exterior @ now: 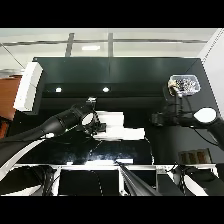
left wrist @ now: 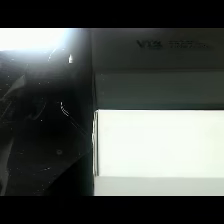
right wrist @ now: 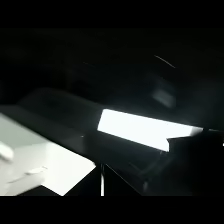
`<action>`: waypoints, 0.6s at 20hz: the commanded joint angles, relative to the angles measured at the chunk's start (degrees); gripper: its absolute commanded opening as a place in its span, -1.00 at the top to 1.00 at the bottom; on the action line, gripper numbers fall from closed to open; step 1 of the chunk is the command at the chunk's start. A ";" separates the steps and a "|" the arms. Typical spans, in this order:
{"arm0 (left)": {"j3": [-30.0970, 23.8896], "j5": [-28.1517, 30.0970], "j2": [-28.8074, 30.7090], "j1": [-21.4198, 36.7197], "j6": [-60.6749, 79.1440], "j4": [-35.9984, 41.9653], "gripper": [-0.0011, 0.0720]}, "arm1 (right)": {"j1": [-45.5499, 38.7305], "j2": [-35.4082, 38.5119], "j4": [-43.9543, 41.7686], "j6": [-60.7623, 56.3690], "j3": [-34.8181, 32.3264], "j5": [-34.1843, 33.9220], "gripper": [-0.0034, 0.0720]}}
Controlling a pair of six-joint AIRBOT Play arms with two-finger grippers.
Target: Fold the box and place the chain.
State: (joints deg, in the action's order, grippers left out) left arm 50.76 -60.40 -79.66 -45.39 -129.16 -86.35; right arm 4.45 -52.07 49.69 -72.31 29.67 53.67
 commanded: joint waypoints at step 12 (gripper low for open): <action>-0.02 -0.17 -0.22 -0.02 0.00 0.07 0.89 | 4.87 -15.74 -12.31 -5.79 -4.94 2.69 0.84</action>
State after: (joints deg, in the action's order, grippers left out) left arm 50.78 -60.40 -79.83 -45.39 -129.16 -86.35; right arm 4.45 -64.49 43.59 -79.75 24.75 59.70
